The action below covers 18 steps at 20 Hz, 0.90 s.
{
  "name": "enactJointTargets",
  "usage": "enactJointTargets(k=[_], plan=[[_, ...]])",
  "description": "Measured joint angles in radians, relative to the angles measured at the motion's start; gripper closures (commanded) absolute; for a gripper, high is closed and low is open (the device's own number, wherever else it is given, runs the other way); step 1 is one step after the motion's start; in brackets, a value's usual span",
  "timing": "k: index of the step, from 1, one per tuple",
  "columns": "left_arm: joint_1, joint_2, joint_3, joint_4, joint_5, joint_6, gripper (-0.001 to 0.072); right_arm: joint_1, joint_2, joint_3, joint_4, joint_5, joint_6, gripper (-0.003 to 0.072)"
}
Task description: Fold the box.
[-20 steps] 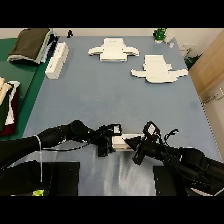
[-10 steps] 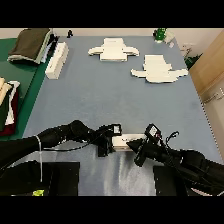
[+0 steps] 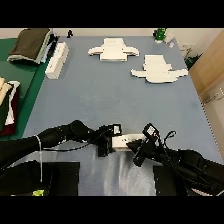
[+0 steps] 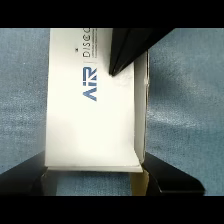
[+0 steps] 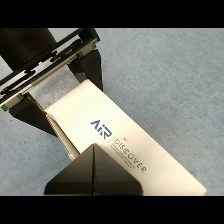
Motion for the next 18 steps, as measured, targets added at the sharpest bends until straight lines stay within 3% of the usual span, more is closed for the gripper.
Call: enactJointTargets(k=[10,15,18], plan=[[0.000,0.000,0.000,-0.003,-0.001,-0.004,0.0286,-0.010,0.085,0.026,-0.013,-0.060,0.002,0.0683],[0.000,0.000,0.000,-0.003,-0.001,-0.003,0.0286,-0.066,0.161,0.079,-0.072,-0.039,0.002,0.0682],[0.000,0.000,0.000,-0.002,-0.001,-0.001,0.0285,-0.129,0.164,0.120,-0.122,-0.106,0.002,0.0683]])
